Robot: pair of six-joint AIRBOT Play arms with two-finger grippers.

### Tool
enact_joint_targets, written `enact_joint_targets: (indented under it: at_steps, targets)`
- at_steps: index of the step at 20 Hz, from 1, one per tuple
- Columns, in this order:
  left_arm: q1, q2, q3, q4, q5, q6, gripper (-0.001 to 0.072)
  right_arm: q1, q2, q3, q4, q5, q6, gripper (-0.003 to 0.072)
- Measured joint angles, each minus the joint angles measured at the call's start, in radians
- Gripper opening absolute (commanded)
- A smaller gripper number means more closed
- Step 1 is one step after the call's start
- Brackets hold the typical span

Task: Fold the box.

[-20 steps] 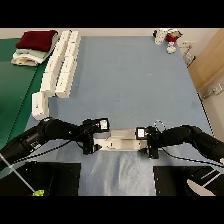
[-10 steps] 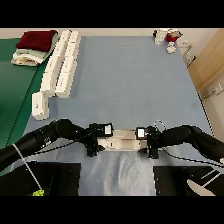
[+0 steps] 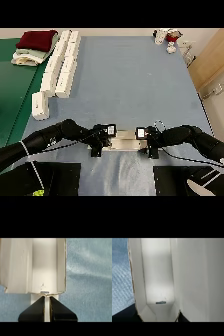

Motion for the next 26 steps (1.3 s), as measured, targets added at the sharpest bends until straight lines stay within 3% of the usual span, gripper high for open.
enact_joint_targets:
  at_steps: [11,13,14,16,17,19,22,26]
  targets:
    - [-0.025,-0.058,0.003,-0.180,0.039,0.085,0.0112,0.000,0.000,0.000,0.000,0.000,0.000,0.0469]
    - [-0.027,-0.062,0.003,-0.193,0.037,0.093,0.0314,0.000,0.000,0.000,0.000,0.000,0.000,0.0469]
    - [-0.027,-0.063,0.003,-0.197,0.037,0.096,0.0371,0.000,0.000,0.000,0.000,0.000,0.000,0.0469]
    - [-0.028,-0.064,0.003,-0.201,0.038,0.099,0.0372,0.000,0.000,0.000,0.000,0.000,0.000,0.0469]
    - [-0.028,-0.064,0.003,-0.201,0.039,0.099,0.0357,0.000,0.000,0.000,0.000,0.000,0.000,0.0469]
    - [-0.028,-0.064,0.003,-0.192,0.038,0.089,0.0016,0.000,0.000,0.000,0.000,0.000,0.000,0.0468]
    - [-0.028,-0.063,0.013,-0.116,0.026,-0.023,0.0014,0.000,0.000,0.000,0.000,0.000,0.000,0.0469]
    - [-0.008,-0.017,0.047,0.099,-0.050,-0.383,0.0014,0.000,0.000,0.000,0.000,0.000,0.001,0.0469]
